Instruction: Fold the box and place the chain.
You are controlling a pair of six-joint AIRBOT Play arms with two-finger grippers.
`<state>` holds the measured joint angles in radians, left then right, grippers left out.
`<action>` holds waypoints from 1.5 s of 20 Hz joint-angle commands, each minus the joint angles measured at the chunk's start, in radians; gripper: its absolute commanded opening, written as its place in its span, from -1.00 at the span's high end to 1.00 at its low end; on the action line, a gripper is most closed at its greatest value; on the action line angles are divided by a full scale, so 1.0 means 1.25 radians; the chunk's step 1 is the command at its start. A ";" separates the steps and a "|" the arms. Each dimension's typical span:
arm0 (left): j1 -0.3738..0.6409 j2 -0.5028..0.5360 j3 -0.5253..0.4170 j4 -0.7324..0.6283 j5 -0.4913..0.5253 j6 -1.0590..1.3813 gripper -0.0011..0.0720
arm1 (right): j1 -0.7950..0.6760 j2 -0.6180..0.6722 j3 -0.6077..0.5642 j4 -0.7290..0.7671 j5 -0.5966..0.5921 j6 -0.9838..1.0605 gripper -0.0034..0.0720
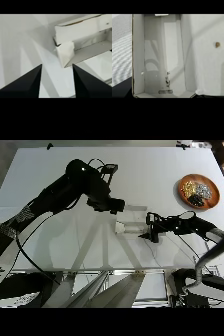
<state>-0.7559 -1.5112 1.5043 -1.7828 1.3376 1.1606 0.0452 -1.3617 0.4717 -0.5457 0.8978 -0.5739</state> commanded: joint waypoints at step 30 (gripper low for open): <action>-0.095 -0.240 -0.005 -0.001 -0.059 -0.263 0.30 | -0.001 0.001 0.000 0.000 0.001 0.000 -0.18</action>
<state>-0.8742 -1.8015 1.4979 -1.7870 1.2865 0.8597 0.0448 -1.3617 0.4717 -0.5461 0.8986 -0.5739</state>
